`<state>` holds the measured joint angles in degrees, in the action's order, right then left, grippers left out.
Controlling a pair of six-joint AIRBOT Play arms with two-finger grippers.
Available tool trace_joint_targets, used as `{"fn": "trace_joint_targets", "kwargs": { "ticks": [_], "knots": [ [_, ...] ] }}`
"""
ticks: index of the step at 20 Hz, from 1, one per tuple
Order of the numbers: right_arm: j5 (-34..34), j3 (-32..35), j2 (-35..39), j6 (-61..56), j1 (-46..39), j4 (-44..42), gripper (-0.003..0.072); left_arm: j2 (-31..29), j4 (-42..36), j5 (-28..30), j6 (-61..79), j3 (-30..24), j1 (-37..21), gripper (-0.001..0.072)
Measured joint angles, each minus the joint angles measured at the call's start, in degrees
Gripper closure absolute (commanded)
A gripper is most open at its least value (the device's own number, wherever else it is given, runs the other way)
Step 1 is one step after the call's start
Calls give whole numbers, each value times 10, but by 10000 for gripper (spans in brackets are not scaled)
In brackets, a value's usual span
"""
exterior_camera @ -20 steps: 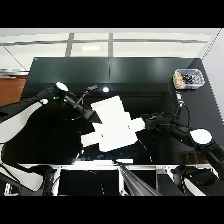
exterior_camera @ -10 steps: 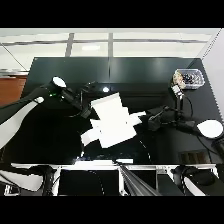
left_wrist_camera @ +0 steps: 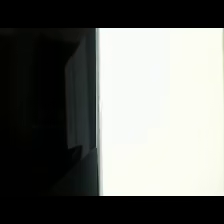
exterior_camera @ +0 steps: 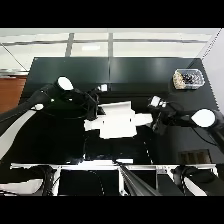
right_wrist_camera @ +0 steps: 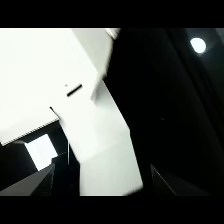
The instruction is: Fold the box and place the chain.
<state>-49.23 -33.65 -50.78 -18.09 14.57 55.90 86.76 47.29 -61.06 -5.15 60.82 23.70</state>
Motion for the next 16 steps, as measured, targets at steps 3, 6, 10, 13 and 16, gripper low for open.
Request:
{"fn": "trace_joint_targets", "kwargs": {
  "ticks": [3,6,10,13,16],
  "knots": [
    [5,-2,-48,50,28,12,-14,15,25,20,18,0,19,685],
    [7,-2,-79,72,41,20,-14,25,33,27,25,0,25,685],
    [7,-2,-101,91,53,-7,-13,31,39,32,28,0,28,684],
    [2,-2,-115,102,69,-33,-14,32,43,33,30,0,26,684],
    [-7,-2,-127,106,82,-49,-13,32,44,33,30,0,22,684]
  ]
}}
